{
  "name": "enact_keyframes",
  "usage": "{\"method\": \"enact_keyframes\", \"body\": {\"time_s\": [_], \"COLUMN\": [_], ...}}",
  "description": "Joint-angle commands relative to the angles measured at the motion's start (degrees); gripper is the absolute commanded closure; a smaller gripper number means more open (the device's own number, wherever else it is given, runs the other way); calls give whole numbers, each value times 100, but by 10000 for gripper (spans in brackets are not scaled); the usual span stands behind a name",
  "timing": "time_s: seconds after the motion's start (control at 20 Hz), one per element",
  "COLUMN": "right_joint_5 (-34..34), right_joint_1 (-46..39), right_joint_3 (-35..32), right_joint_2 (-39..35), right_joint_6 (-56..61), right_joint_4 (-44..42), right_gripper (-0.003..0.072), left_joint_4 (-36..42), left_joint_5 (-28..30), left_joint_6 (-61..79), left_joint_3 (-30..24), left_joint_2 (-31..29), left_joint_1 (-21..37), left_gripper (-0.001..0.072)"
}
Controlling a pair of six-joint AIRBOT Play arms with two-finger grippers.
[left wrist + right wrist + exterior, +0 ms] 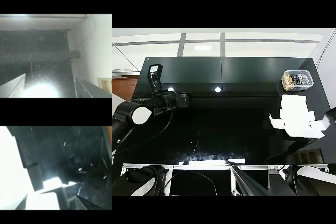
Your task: Fold the box and place the chain.
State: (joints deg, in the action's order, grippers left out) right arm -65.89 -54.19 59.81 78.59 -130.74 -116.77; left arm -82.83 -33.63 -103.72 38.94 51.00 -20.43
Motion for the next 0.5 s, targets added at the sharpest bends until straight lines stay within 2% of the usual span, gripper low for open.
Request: {"method": "enact_keyframes", "body": {"time_s": [0.0,0.15,0.3,0.45], "right_joint_5": [-197,-190,-125,-264], "right_joint_1": [20,131,378,557], "right_joint_3": [345,334,332,168], "right_joint_2": [13,15,22,81], "right_joint_6": [70,249,1034,1082], "right_joint_4": [-83,15,1239,1191], "right_gripper": [-17,-17,-17,-17], "left_joint_4": [79,90,87,87], "left_joint_5": [0,-2,2,17], "left_joint_6": [0,0,0,0], "left_joint_3": [0,0,0,0], "left_joint_2": [2,2,2,2], "left_joint_1": [-2,-2,-2,-2], "left_gripper": [9,10,9,9]}}
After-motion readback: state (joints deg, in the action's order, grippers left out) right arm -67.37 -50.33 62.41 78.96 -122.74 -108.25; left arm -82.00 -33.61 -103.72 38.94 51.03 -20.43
